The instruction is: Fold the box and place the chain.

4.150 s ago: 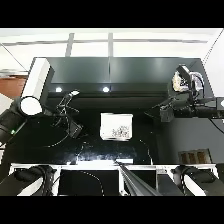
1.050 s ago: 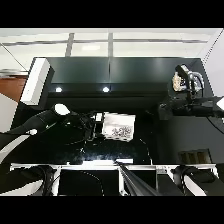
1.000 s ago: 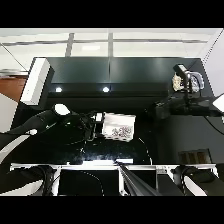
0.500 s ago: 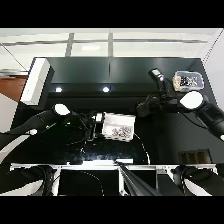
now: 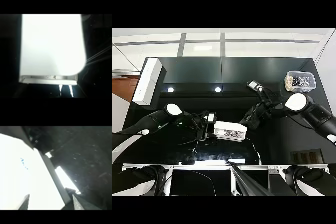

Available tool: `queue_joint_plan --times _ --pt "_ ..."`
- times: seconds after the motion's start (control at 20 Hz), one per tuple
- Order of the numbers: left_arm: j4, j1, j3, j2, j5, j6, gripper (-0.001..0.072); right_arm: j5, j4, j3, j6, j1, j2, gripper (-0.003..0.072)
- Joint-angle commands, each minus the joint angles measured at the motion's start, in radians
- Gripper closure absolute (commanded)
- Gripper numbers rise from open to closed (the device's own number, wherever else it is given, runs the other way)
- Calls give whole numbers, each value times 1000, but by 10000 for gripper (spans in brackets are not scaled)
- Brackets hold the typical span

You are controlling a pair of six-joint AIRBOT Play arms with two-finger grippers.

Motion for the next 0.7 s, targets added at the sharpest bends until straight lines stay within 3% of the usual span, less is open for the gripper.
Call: queue_joint_plan --times 0.0,0.6,0.65 --pt "0 -1 1 -1 1 0 207 -18 0 0 -71 51 -2 73" --pt "0 -1 1 -1 1 0 206 42 -77 0 -82 123 -2 74" --pt "0 -1 1 -1 0 0 207 39 -82 0 -82 123 -2 106"
